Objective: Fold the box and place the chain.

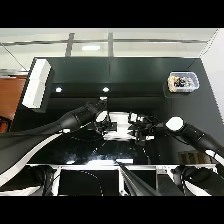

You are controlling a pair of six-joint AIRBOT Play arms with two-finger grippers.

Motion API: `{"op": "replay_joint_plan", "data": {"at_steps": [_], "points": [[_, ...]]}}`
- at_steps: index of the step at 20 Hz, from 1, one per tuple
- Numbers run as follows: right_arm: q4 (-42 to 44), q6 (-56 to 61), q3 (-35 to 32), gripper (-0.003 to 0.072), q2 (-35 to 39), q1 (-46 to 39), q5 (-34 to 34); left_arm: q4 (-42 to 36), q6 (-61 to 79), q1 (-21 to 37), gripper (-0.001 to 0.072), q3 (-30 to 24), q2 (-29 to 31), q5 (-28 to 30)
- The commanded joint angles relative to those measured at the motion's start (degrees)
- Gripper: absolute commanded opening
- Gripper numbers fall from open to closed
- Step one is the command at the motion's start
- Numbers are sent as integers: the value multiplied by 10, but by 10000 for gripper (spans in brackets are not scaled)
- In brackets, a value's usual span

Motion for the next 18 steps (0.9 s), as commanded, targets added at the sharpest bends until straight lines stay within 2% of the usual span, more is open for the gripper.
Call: {"op": "replay_joint_plan", "data": {"at_steps": [1, 9, 11, 12, 14, 16, 18], "points": [[8, 4, 0, 192, -5, 6, -18, -1, 1, 0, 30, 1, 0, 0], [4, 4, 0, 193, -5, 6, -18, -1, 1, 0, 30, 1, 0, 0], [4, 4, 0, 389, -5, 6, -19, -1, 1, 0, 30, 1, 0, 0], [4, 4, 0, 384, -5, 6, -20, -1, 1, 0, 30, 1, 0, 0], [4, 4, 0, 255, -5, 6, -20, -1, 1, 0, 30, 1, 0, 0], [4, 4, 0, 251, -5, 6, -20, -1, 1, 0, 30, 1, 0, 0], [4, 7, 0, 143, -5, 6, -20, -1, 1, 0, 30, 1, 0, 0]]}}
